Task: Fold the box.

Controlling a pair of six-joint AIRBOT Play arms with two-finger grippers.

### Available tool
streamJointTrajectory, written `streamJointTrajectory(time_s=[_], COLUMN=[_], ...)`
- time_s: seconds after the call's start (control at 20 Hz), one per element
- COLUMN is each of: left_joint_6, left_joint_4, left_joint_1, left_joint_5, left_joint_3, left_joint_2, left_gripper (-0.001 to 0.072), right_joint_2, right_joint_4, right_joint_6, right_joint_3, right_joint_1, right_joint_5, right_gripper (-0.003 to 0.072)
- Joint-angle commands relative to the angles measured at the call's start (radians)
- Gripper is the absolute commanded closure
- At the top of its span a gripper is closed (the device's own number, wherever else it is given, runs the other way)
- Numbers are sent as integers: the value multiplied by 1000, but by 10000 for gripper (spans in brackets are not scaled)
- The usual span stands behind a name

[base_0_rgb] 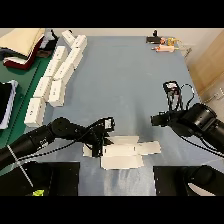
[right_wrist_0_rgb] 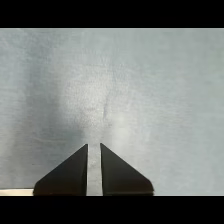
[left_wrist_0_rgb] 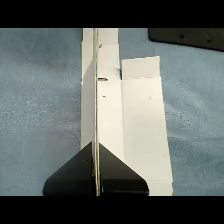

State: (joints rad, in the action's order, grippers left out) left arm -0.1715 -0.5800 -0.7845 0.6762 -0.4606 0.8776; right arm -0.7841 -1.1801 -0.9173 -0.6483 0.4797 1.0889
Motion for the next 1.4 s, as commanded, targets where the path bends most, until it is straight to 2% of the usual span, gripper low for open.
streamJointTrajectory(time_s=[0.0,0.4,0.6,0.95,1.2,1.35], left_joint_6=[-28,-23,-23,-24,-24,-24], left_joint_4=[2,-27,-89,-96,-73,-70], left_joint_1=[1,1,1,0,0,0], left_joint_5=[-8,-14,-15,-6,55,-7], left_joint_3=[-23,-42,-42,-42,-42,-44], left_joint_2=[0,2,3,74,61,3], left_gripper=[694,694,694,694,694,694], right_joint_2=[0,0,0,0,0,0], right_joint_4=[-13,-13,-11,-14,-32,-32], right_joint_6=[-18,-18,-18,-18,-18,-18], right_joint_3=[-1,0,0,0,0,0], right_joint_1=[0,0,0,0,0,0], right_joint_5=[26,19,18,20,27,27], right_gripper=[561,561,561,561,567,567])
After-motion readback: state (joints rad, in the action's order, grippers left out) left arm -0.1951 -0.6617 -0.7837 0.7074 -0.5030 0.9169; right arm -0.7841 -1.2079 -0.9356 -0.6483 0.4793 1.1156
